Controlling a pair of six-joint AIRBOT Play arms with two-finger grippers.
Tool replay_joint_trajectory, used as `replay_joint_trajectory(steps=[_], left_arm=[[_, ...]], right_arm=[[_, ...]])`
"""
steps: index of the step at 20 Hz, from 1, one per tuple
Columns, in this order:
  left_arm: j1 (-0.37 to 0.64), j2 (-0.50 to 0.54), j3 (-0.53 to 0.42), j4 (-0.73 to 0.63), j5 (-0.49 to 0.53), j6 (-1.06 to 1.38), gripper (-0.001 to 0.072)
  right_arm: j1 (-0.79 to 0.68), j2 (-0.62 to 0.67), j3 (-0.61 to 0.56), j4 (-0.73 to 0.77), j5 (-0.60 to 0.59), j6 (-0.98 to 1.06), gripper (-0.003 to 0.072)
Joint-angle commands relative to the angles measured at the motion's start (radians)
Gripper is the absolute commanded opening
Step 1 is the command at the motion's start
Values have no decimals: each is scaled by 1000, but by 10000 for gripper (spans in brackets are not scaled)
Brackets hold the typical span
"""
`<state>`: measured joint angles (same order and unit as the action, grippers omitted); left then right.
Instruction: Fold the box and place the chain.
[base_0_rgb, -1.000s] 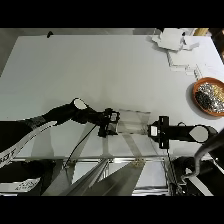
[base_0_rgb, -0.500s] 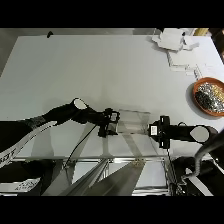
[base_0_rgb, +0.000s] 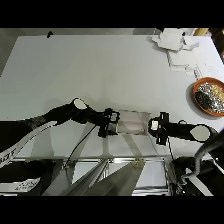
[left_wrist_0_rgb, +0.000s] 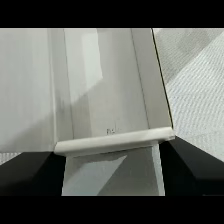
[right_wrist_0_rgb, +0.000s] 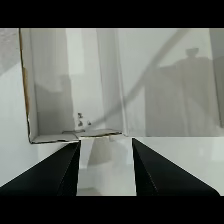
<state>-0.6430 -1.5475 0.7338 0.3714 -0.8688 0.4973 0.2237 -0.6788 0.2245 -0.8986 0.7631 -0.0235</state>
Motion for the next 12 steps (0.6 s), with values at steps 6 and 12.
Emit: replay_joint_trajectory(steps=[6,12], left_arm=[[1,1,1,0,1,0,272],[1,1,1,0,0,0,272]], right_arm=[[-91,-5,0,-13,61,39,267],[-91,-106,0,211,89,-126,218]])
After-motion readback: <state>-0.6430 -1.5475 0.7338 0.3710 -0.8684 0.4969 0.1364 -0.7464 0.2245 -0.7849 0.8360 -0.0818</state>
